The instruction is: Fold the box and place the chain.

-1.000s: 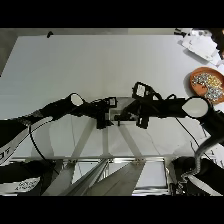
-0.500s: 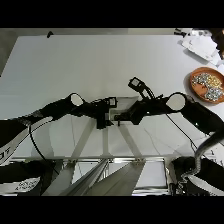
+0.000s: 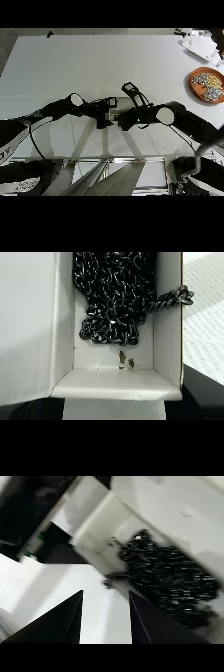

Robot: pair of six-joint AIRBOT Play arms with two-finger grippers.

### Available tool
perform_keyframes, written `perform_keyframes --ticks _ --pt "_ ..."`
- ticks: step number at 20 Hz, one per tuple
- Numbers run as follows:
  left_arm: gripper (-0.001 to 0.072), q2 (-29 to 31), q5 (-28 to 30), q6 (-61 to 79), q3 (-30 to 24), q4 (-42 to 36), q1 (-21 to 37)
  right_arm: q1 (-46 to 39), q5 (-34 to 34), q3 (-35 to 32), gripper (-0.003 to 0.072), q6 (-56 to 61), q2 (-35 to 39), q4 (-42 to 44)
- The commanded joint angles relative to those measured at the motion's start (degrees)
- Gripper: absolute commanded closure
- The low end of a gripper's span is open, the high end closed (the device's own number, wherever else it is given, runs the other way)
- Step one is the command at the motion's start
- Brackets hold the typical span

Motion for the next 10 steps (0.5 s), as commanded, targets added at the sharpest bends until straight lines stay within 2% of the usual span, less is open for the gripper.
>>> perform_keyframes --ticks 1,4,7,10 --pt "0.0376 0.02 0.02 0.02 -0.02 0.00 -0.02 4.59 -4.96 0.00 0.0409 13.90 0.26 -4.04" --pt "0.0376 0.02 0.02 0.02 -0.02 0.02 -0.02 5.35 -3.34 0.00 0.0410 21.49 -0.22 -6.88" --pt "0.0376 0.02 0.02 0.02 -0.02 0.02 0.00 8.07 0.00 -0.15 0.0443 28.94 -0.22 -13.66" --pt "0.0376 0.02 0.04 0.02 -0.02 0.02 -0.02 9.79 -0.04 -2.01 0.0450 36.52 -0.50 -17.75"
